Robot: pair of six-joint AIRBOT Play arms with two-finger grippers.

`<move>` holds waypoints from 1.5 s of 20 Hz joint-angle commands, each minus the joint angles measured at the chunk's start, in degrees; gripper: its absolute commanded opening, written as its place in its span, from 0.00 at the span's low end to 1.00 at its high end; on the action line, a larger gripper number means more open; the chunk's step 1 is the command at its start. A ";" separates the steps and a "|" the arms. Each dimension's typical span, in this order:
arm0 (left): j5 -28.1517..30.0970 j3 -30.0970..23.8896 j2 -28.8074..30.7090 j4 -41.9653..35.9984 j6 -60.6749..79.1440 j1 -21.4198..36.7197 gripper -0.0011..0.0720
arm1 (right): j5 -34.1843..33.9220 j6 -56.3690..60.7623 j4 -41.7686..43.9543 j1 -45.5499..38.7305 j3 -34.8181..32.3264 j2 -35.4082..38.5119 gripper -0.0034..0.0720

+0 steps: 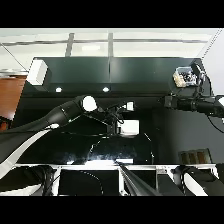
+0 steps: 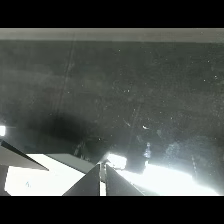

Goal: Fold the box and place the chain.

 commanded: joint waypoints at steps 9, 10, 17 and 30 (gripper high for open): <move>1.11 0.02 -0.04 5.11 -0.07 -2.40 0.99 | -0.02 0.02 0.00 0.00 0.02 0.02 0.10; 1.11 0.02 -0.07 5.14 -0.07 -2.51 0.99 | -0.02 0.02 0.00 0.00 0.02 0.02 0.10; 3.26 0.02 -3.34 5.05 -1.36 -3.28 0.99 | -0.02 0.02 0.13 0.00 0.02 0.02 0.10; -1.20 1.92 1.11 9.90 -12.92 4.20 0.47 | -0.02 0.11 0.28 0.00 0.02 0.02 0.10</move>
